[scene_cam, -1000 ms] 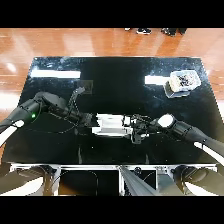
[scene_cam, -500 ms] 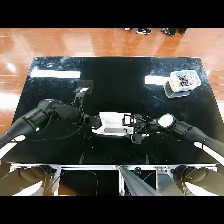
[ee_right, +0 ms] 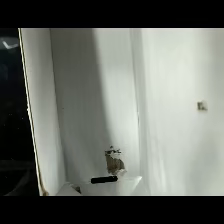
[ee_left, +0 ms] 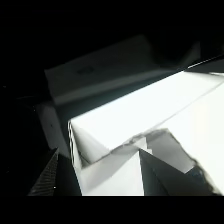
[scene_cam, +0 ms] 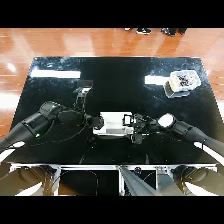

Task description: Fold the box and place the chain.

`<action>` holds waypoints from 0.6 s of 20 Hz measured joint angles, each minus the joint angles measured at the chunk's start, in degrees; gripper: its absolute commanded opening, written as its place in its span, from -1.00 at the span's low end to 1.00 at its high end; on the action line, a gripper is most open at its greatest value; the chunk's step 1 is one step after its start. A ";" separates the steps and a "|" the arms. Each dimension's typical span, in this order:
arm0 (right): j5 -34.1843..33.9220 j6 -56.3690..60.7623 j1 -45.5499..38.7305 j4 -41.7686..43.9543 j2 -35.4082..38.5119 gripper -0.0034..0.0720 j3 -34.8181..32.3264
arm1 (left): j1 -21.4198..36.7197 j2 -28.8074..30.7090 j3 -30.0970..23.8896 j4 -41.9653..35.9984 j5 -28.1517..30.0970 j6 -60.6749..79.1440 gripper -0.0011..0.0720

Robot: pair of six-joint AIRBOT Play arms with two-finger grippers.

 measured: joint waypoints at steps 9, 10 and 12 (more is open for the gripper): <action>0.13 0.13 0.04 -0.02 0.00 0.57 0.00 | -0.11 3.37 -3.10 2.95 -0.87 2.45 0.70; 0.13 0.15 0.04 0.04 0.00 0.57 0.00 | -0.11 4.02 -3.63 2.95 -1.33 3.23 0.70; 0.11 0.15 0.07 0.09 0.00 0.57 0.00 | -0.09 4.98 -4.31 2.93 -1.55 4.46 0.70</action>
